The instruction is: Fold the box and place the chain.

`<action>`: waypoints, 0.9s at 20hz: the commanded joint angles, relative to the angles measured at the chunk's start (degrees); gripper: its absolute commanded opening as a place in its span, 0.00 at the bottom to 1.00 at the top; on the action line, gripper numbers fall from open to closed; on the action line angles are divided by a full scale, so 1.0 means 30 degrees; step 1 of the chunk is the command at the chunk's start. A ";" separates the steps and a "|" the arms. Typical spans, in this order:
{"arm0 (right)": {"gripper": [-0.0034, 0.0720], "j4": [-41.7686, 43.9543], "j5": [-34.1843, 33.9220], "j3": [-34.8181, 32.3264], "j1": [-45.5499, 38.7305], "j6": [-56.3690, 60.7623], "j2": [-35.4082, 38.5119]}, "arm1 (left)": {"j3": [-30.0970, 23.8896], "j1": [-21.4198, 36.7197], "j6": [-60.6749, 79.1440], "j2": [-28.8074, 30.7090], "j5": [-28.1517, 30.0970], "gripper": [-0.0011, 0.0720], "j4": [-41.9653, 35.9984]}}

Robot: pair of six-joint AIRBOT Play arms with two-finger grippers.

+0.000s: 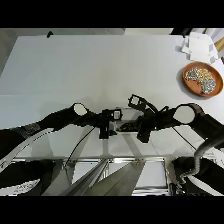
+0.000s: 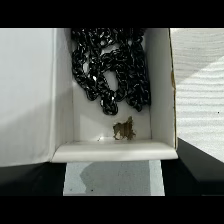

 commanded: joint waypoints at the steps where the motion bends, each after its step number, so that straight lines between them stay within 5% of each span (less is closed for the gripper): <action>1: 0.10 -0.0736 -0.1115 0.0007 0.0160 0.0583 -0.0903 | 0.0007 0.0007 0.0000 0.0015 0.0007 0.12 0.0007; 3: 0.37 -0.0736 -0.1093 0.0007 0.0160 0.1005 -0.0823 | 0.0007 0.0007 0.0000 0.0015 0.0007 0.12 0.0007; 11: 0.37 -0.7227 0.1202 0.0765 -0.0699 0.0962 0.5268 | 0.0007 0.0007 0.0000 0.0015 0.0007 0.12 0.0007; 15: 0.36 -0.8743 0.4918 0.0699 -0.4379 0.0794 0.5530 | 0.0007 0.0007 0.0000 0.0015 0.0007 0.12 0.0007; 18: 0.33 -0.8765 0.4743 0.0153 -0.6273 -0.0240 0.4758 | 0.0007 0.0007 0.0000 0.0015 0.0007 0.12 0.0007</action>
